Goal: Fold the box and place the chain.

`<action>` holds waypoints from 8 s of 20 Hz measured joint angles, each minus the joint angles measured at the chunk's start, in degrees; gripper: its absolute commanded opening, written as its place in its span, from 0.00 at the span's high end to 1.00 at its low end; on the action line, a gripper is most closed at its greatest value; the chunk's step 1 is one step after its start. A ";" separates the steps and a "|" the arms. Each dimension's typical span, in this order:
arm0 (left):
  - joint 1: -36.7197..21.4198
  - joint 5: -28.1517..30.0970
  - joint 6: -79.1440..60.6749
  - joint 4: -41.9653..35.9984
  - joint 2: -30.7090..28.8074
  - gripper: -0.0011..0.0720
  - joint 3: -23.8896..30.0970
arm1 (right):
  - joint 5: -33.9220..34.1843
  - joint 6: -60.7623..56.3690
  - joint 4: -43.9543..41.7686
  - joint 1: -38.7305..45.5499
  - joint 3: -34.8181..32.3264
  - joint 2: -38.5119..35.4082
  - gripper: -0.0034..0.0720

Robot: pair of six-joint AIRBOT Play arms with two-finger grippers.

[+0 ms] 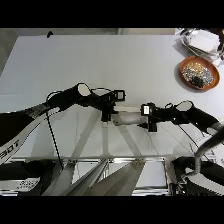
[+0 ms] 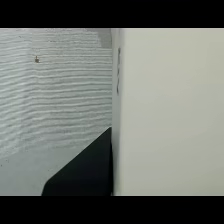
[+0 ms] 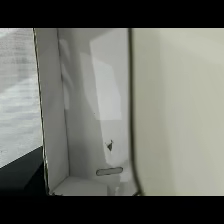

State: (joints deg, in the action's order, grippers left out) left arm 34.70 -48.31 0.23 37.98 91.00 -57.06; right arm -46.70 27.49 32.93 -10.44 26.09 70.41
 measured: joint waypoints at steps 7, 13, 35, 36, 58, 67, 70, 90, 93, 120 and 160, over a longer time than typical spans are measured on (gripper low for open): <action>0.00 0.07 0.02 -0.07 -0.02 0.97 0.00 | 0.26 -1.01 -0.15 0.24 0.02 1.64 0.23; 0.04 0.13 0.04 -0.15 0.00 0.97 0.00 | -1.73 -1.88 -0.44 2.95 -0.02 2.75 0.21; 0.02 0.04 0.00 0.15 0.00 0.97 0.02 | -1.14 -0.26 -2.82 3.06 -0.02 3.08 0.41; 0.02 0.02 0.02 0.20 0.00 0.97 0.02 | -0.94 -0.24 -2.86 2.75 -0.02 3.08 0.42; 0.02 0.13 0.02 -0.04 0.00 0.97 0.02 | -0.98 0.42 -1.18 1.86 -0.02 3.06 0.09; 0.02 0.00 0.02 0.02 0.00 0.97 0.02 | -1.64 -0.07 -3.63 1.84 -0.04 3.08 0.37; 0.02 -0.02 0.02 0.02 0.00 0.97 0.02 | -1.90 -0.07 -3.82 1.84 -0.04 3.08 0.45; 0.02 0.04 0.02 0.02 0.00 0.97 0.02 | -2.05 0.02 -1.70 1.84 -0.02 3.08 0.53; 0.02 0.04 0.02 0.00 0.00 0.97 0.02 | -2.08 0.02 -1.68 1.84 -0.02 3.08 0.53; -3.89 -17.44 5.05 7.48 -14.80 0.98 0.15 | -2.10 0.04 -1.62 1.79 -0.02 3.08 0.53; -0.13 -9.92 29.22 16.00 -14.53 0.98 6.47 | -2.05 0.02 -1.62 1.79 -0.02 3.08 0.53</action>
State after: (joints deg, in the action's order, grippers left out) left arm 34.57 -58.24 29.45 53.98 76.47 -50.59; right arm -48.75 27.51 31.31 -8.64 26.06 73.49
